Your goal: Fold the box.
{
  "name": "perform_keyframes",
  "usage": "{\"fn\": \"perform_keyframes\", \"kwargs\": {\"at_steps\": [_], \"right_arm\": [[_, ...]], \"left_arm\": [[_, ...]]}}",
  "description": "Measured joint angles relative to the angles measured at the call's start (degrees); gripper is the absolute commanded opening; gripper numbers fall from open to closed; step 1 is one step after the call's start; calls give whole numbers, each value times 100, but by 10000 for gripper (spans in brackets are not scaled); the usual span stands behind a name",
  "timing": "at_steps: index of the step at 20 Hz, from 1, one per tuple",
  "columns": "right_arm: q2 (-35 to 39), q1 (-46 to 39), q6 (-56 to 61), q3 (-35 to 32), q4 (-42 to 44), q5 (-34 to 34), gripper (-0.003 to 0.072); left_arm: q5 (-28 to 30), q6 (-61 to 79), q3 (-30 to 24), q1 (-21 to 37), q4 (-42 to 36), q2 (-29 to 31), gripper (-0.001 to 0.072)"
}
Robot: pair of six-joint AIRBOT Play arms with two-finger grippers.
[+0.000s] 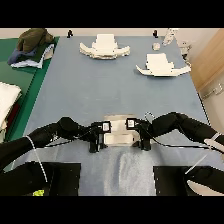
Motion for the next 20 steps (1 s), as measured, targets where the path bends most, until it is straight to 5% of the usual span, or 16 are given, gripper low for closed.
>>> {"fn": "perform_keyframes", "kwargs": {"at_steps": [9, 15, 20], "right_arm": [[367, -2, 1169, 13, -752, -186, 716], [1303, -2, 3298, 26, -1991, -1189, 714], [2020, -2, 4920, 28, -1985, -1834, 711]], "left_arm": [[15, -9, 0, 0, 2, -2, 511], [22, -4, 0, 0, 0, 0, 511], [11, 39, 0, 0, -2, 0, 511]]}}
